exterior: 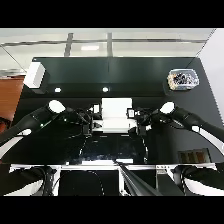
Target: Fold the box and place the chain.
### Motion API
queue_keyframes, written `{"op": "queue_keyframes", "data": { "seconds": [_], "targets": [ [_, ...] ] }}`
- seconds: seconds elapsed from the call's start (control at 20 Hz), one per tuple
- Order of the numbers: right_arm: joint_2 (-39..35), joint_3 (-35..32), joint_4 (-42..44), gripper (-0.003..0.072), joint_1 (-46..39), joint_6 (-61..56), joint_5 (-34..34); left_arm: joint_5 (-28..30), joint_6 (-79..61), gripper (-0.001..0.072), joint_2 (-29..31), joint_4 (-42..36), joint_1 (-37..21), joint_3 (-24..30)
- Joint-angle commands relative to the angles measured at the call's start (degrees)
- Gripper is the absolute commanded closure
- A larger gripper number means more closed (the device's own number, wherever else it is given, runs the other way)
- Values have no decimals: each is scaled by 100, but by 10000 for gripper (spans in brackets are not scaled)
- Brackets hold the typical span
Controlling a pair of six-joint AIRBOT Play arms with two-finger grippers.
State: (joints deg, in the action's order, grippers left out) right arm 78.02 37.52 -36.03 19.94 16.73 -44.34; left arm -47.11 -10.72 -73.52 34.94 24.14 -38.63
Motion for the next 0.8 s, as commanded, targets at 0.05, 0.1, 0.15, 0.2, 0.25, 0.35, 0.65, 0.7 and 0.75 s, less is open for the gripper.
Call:
{"op": "queue_keyframes", "data": {
  "seconds": [0.05, 0.1, 0.15, 0.2, 0.25, 0.35, 0.65, 0.7, 0.75],
  "targets": [
    [-2, 2, 0, 382, 4, 4, -2, -2, -57, 372, -127, -356, 9, 0],
    [0, 2, 0, 383, 4, 2, -2, -4, -118, 372, -160, -448, 13, 0],
    [-2, 2, 0, 383, 4, 2, -2, -2, -177, 373, -199, -496, 15, 0],
    [0, 2, 0, 383, 4, 2, -2, 13, -177, 372, -227, -498, 15, 0],
    [0, 2, 0, 383, 4, 2, -2, 11, -177, 373, -251, -498, 15, 0],
    [-2, 2, 0, 383, 4, 2, -2, 33, -175, 373, -262, -503, 28, 0],
    [-2, 2, 0, 383, 4, 2, -2, 267, -195, 439, -297, -564, 247, 0],
    [0, 2, 0, 383, 4, 4, -2, 330, -192, 439, -313, -562, 297, 0],
    [-2, 2, 0, 383, 4, 4, -2, 339, -192, 439, -328, -566, 304, 0]
  ]
}}
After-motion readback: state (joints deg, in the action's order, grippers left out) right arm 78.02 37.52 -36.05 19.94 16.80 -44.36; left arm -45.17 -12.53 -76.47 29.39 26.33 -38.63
